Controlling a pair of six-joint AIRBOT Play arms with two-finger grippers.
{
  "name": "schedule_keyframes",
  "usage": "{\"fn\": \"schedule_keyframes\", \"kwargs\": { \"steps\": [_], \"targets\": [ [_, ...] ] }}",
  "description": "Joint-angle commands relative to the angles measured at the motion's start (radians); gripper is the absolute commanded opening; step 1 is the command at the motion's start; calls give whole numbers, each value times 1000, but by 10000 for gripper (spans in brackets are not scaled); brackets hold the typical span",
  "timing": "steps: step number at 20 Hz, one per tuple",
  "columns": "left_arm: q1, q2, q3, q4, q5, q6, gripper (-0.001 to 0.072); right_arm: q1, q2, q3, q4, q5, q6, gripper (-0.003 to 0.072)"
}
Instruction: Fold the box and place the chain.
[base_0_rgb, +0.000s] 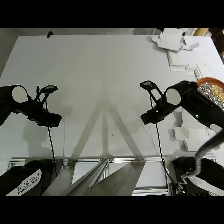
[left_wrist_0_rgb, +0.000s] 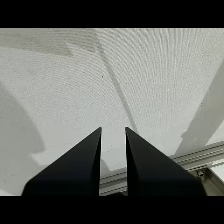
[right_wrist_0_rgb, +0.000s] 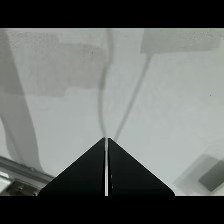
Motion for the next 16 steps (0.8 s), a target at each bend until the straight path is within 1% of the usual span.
{"fn": "schedule_keyframes", "kwargs": {
  "steps": [1, 3, 5, 7, 9, 10, 11, 12, 14, 15, 16],
  "targets": [
    [1, 1, 0, 0, 0, 0, 172, 1, 1, 0, 0, -1, 1, 19],
    [1, 1, 0, 0, 0, 0, 172, -8, 2, 1, -34, 36, 14, 19],
    [1, 1, 0, 0, 0, 0, 172, -74, 23, 2, -131, 121, 46, 19],
    [1, 1, 0, 0, 0, 0, 172, -209, 68, 2, -258, 185, 42, 19],
    [1, 1, 0, 0, 0, 0, 172, -378, 124, 2, -411, 208, -1, 23],
    [1, 1, 0, 0, 0, 0, 172, -471, 149, 2, -475, 206, -34, 104],
    [1, 1, 0, 0, 0, 0, 172, -558, 167, 2, -509, 203, -76, 254],
    [1, 1, 0, 0, 0, 0, 172, -656, 175, 2, -522, 188, -127, 376],
    [1, 1, 0, 0, 0, 0, 172, -839, 175, 1, -523, 140, -198, 384],
    [1, 1, 0, 0, 0, 0, 172, -925, 173, 1, -522, 106, -227, 435],
    [1, 1, 0, 0, 0, 0, 172, -996, 172, 1, -522, 74, -257, 458]
  ]
}}
